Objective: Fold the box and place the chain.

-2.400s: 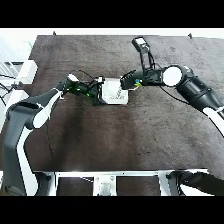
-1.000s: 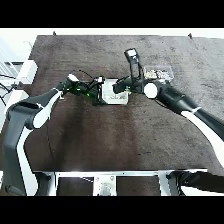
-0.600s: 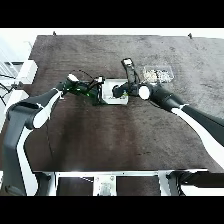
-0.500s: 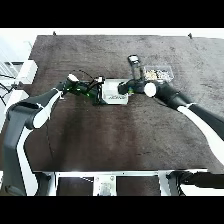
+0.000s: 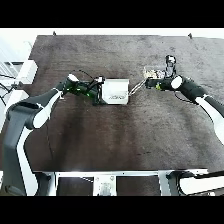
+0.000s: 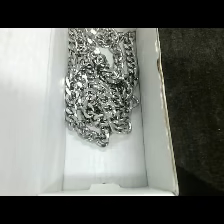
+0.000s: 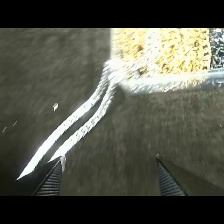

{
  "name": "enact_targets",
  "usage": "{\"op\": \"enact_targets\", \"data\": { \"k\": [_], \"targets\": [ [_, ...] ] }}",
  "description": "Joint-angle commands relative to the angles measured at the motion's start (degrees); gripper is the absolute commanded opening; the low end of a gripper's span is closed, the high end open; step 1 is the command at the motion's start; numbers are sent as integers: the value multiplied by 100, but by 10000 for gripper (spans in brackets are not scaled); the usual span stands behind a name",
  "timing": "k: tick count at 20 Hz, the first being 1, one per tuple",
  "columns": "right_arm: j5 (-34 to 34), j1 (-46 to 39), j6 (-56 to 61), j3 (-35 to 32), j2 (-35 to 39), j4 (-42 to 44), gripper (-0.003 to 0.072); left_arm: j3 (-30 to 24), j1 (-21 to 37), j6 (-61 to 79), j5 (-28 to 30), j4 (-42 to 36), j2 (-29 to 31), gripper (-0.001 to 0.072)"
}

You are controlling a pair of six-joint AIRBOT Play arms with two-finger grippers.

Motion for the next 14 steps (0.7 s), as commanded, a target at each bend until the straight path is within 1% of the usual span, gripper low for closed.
{"op": "enact_targets", "data": {
  "k": [1,3,6,7,8,9,10,11,12,13,14],
  "targets": [
    [-184,-125,-376,535,-761,769,669,0,2,2,2,0,0,355],
    [-179,-37,-382,892,-1093,927,668,0,0,2,2,2,0,355],
    [-181,81,-376,1250,-1427,1012,654,0,0,2,2,0,0,355],
    [-177,98,-376,1362,-1545,1051,635,0,0,2,2,0,0,355],
    [-179,114,-376,1453,-1644,1097,591,0,2,2,2,0,0,355],
    [-133,133,-361,1523,-1705,1091,524,0,0,2,0,0,0,355],
    [-140,138,-356,1523,-1709,1093,493,0,0,2,0,0,0,355],
    [-136,138,-356,1523,-1709,1093,406,0,0,2,0,0,0,355],
    [-195,138,-382,1523,-1709,1095,343,0,0,2,0,0,0,355],
    [-295,162,-385,1526,-1711,1095,324,0,0,2,0,0,0,355],
    [-426,195,-396,1526,-1716,1093,248,0,0,2,0,0,0,355]
  ]
}}
